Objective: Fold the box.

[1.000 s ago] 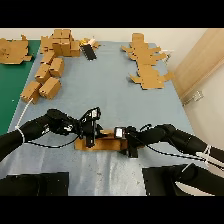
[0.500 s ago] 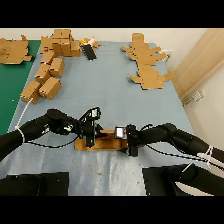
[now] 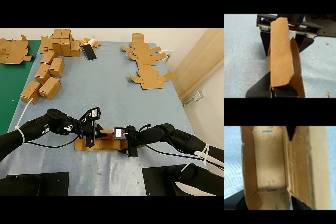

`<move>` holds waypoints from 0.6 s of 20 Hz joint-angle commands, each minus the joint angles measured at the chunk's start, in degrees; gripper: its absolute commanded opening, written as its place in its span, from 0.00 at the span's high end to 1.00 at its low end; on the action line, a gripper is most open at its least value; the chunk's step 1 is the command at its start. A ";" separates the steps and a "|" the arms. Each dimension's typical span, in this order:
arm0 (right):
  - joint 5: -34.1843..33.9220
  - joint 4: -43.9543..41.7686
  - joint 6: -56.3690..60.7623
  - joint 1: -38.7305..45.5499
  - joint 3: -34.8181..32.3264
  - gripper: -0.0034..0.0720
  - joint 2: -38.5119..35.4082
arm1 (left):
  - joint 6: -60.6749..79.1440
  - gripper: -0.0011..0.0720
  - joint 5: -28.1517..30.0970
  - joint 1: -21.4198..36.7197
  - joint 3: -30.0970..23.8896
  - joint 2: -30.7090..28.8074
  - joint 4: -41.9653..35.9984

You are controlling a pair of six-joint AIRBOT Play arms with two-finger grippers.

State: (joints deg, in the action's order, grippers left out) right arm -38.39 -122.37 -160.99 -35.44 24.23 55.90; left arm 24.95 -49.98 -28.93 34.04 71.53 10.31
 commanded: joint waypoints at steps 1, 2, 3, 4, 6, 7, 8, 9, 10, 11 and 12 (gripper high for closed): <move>-0.04 0.00 0.04 -0.02 -0.02 0.00 0.22 | 0.02 0.97 0.00 -0.02 0.07 0.02 0.00; -0.07 0.00 0.07 -0.02 -0.02 0.00 0.22 | 0.02 0.97 0.00 -0.02 0.07 0.02 0.02; -0.07 0.00 0.07 -0.02 -0.02 0.00 0.22 | 0.02 0.97 0.00 -0.02 0.07 0.02 0.00; -0.07 0.00 0.07 -0.02 -0.02 0.00 0.22 | 0.02 0.97 0.00 -0.02 0.07 0.02 0.02; -0.46 0.00 0.07 -0.02 -0.02 0.11 0.22 | 0.02 0.97 0.00 -0.02 0.07 0.02 0.02; -0.72 0.02 0.07 -0.02 -0.02 0.17 0.22 | 0.02 0.97 0.00 -0.02 0.07 0.02 0.02; -0.74 0.02 0.07 -0.02 -0.02 0.17 0.22 | 0.02 0.97 0.00 -0.02 0.07 0.02 0.00; -0.74 0.07 0.07 -0.02 -0.02 0.17 0.22 | 0.02 0.97 0.00 -0.02 0.07 0.02 0.02; -0.74 0.07 0.07 -0.02 -0.02 0.17 0.22 | 0.02 0.97 0.00 -0.02 0.07 0.02 0.02; -0.72 0.07 0.07 -0.02 -0.02 0.17 0.22 | 0.02 0.97 0.02 -0.02 0.07 0.02 0.02; -0.72 0.02 0.07 -0.02 -0.02 0.17 0.22 | 0.02 0.97 0.00 -0.02 0.07 0.02 0.00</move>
State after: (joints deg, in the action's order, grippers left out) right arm -38.87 -122.34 -160.92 -35.42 24.25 56.10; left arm 24.95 -50.00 -28.93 34.04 71.53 10.33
